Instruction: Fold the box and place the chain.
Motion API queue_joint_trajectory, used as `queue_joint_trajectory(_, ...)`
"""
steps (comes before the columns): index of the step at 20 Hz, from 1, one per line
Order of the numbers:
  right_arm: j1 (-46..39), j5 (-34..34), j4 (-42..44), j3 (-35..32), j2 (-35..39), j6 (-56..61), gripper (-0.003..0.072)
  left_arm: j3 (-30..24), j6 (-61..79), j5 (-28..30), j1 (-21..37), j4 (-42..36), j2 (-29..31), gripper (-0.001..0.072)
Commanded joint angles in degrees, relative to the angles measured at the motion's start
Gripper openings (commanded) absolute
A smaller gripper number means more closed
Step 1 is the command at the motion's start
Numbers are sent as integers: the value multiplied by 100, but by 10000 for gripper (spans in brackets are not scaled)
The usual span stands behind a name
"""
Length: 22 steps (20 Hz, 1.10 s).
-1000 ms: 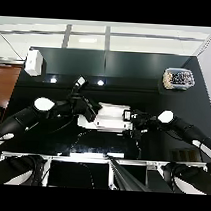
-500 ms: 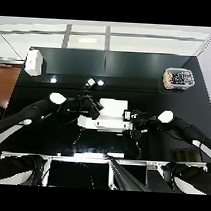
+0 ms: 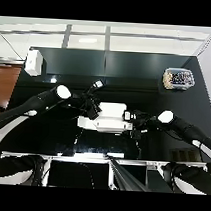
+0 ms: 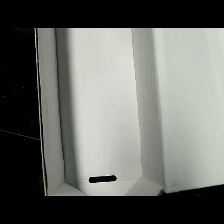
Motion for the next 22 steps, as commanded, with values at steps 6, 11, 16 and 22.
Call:
queue_joint_trajectory(6,4,-11,7,0,0,13,183,-831,133,-1574,1163,271,1504,88)
queue_joint_trajectory(11,4,-24,7,2,0,13,183,-1338,2361,-1110,890,319,1692,719)
queue_joint_trajectory(16,4,-24,7,0,0,11,183,-1335,2800,-315,354,452,1357,714)
queue_joint_trajectory(22,4,-26,7,0,0,13,183,-1333,2809,111,-258,437,907,688)
